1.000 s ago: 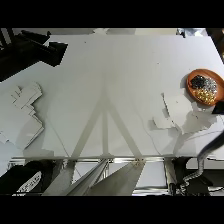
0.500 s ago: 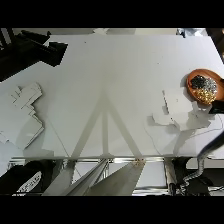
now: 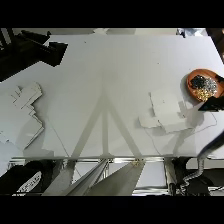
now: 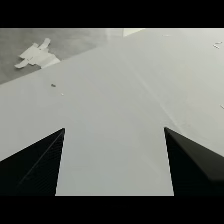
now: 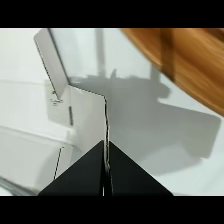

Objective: Fold the box and place the chain.

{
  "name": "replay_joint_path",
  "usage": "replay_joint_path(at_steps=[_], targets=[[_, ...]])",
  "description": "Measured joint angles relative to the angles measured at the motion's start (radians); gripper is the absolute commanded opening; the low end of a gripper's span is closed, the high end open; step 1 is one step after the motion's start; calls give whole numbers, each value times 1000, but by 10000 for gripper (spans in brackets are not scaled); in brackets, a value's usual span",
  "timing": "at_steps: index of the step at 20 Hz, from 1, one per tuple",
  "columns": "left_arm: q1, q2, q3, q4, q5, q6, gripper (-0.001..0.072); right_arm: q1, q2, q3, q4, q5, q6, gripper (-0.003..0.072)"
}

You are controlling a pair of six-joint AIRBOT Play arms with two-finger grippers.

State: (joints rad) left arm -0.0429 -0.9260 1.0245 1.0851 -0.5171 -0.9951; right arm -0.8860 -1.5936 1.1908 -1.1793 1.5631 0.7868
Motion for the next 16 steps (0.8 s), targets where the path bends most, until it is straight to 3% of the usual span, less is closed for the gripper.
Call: replay_joint_path(at_steps=[4, 10, 16], targets=[[0, 0, 0, 0, 0, 0, 696, 124, 0, 0, 138, 9, -24, 13], [0, 0, 0, 0, 0, 0, 696, 427, 0, 0, 409, -98, -109, 11], [0, 0, 0, 0, 0, 0, 696, 708, 0, 0, 630, -327, -213, 10]])
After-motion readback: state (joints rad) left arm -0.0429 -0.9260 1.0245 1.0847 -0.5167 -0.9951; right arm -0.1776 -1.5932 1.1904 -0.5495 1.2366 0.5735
